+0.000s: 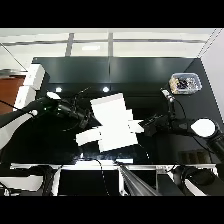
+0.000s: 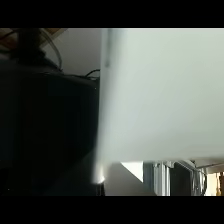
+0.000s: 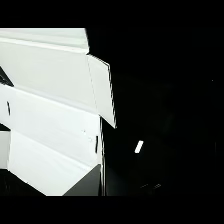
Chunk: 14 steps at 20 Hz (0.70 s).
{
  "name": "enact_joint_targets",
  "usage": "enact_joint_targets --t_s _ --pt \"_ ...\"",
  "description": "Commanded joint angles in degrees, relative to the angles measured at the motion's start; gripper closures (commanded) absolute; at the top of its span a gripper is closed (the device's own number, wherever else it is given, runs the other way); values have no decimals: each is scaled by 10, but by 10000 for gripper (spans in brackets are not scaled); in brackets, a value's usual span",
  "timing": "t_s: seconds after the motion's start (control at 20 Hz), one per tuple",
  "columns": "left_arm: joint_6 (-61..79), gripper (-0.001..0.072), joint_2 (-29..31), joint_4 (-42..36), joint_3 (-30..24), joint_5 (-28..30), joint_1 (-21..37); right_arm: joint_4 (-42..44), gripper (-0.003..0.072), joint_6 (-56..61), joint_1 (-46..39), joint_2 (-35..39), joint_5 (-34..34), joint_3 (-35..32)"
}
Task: Fold the box and place the chain.
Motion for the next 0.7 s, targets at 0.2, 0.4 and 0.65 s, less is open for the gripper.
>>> enact_joint_targets --t_s 0.2,0.4,0.65 --pt "0 677 0 0 0 11 0 -5 528 0 0 0 2 0" --pt "0 681 6 20 2 11 -4 -71 -5 0 -13 0 24 21" --pt "4 683 72 73 1 69 -56 -275 -5 0 -54 0 -8 50"
